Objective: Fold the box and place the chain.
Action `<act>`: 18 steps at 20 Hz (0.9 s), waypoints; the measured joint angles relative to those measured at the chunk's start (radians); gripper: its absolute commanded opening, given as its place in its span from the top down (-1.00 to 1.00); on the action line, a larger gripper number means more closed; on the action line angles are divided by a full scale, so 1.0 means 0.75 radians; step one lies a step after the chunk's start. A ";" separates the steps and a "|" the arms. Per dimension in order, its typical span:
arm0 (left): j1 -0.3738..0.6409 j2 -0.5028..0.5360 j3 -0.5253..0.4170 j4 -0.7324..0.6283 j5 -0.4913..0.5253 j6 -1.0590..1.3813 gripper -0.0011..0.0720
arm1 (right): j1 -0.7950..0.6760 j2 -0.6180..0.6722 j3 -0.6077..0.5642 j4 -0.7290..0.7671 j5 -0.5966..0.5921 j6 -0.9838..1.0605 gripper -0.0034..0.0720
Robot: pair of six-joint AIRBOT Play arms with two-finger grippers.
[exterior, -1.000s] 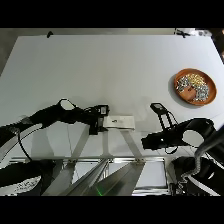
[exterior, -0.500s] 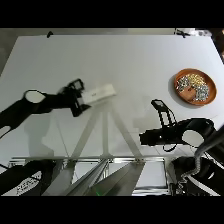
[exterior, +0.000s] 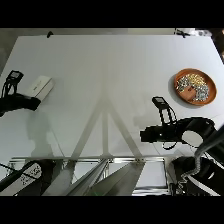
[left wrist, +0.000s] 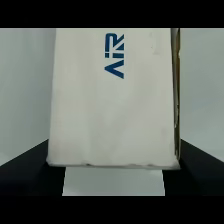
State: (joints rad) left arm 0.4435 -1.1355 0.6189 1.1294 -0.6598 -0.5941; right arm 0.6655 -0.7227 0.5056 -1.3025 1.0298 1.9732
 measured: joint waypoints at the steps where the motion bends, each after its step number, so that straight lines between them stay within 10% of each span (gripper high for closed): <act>1: 0.033 -0.017 0.000 0.046 -0.025 -0.046 0.40 | 0.000 0.000 0.000 -0.002 -0.001 -0.004 0.87; 7: 0.105 -0.060 0.000 0.261 -0.192 -0.152 -0.88 | 0.000 0.000 0.000 -0.008 -0.004 -0.018 0.22; 10: 0.112 -0.050 0.000 0.288 -0.238 -0.168 -0.94 | 0.000 0.000 0.000 -0.009 -0.004 -0.023 -0.28; 18: 0.072 0.246 0.000 0.264 -0.269 -0.194 -0.93 | 0.000 0.000 0.000 -0.025 -0.048 -0.097 -0.21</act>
